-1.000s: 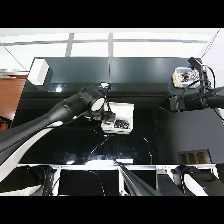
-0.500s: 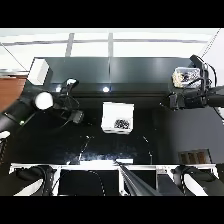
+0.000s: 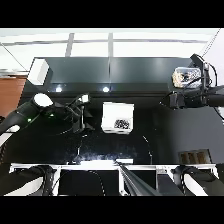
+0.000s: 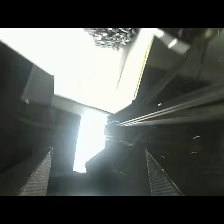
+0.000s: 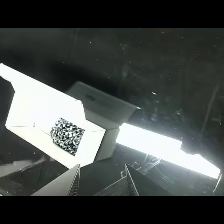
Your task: Fold the box and place the chain.
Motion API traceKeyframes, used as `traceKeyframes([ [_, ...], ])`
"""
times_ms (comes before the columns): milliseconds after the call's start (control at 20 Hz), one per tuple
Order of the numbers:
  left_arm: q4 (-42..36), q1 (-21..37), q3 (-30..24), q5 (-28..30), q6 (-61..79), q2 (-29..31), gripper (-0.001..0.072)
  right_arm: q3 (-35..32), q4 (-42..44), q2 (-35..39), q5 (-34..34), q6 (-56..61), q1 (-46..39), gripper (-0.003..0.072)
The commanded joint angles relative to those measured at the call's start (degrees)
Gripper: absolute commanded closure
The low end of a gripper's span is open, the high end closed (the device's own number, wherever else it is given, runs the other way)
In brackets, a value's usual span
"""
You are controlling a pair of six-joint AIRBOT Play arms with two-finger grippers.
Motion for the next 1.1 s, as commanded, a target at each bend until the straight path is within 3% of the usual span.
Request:
traceKeyframes([
  [0,-2.2,-1.2,1.9,2.0,12.1,-6.0,-0.0001,0.0,0.0,0.0,0.3,0.2,0.1,0.0342],
  [200,-2.0,-1.9,4.3,1.4,12.5,-10.5,-0.0001,0.0,0.0,0.0,0.3,0.2,0.1,0.0342],
  [550,-2.6,-4.9,4.6,1.2,12.5,-10.5,-0.0001,0.0,-0.1,-0.1,0.0,0.1,0.1,0.0342],
  [750,-3.1,-7.7,5.2,4.3,12.5,-10.5,0.0000,0.0,-0.9,-0.1,-0.3,0.1,0.1,0.0342],
  [1050,-3.7,-7.7,5.4,4.4,12.4,-10.5,0.0000,0.0,-1.4,-0.1,-0.1,0.0,0.1,0.0342],
])
